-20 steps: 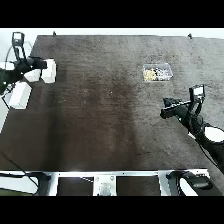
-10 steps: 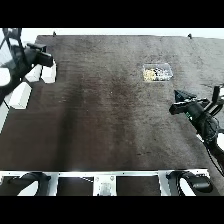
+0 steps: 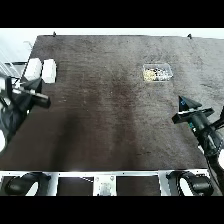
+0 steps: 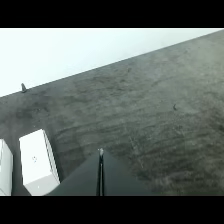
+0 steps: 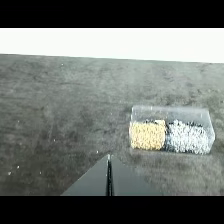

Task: Fold the box and place the chain.

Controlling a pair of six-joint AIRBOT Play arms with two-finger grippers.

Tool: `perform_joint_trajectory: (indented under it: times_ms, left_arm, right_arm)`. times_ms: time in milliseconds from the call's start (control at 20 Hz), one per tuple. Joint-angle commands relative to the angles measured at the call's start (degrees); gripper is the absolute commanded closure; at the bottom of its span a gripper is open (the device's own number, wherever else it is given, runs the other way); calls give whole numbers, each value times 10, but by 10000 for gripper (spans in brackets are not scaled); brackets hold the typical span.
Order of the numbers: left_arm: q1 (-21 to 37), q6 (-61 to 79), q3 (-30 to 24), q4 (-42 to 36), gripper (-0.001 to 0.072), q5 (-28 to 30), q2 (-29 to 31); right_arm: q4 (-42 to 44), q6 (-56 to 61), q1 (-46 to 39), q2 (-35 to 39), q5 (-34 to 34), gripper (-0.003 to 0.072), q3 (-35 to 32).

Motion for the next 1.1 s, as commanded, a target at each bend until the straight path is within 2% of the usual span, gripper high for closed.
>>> perform_joint_trajectory:
  times_ms: [0,100,450,1050]
  left_arm:
    - [-2,-4,-88,0,695,4,92]
    - [-2,-5,-105,0,693,-5,101]
    - [-2,-20,-106,0,690,-33,101]
    - [-2,-20,-106,0,690,-33,101]
  right_arm:
    - [0,5,0,63,-7,668,-54]
    - [0,5,0,71,-6,668,-63]
    - [0,5,1,71,-6,668,-66]
    - [0,5,1,71,-6,668,-66]
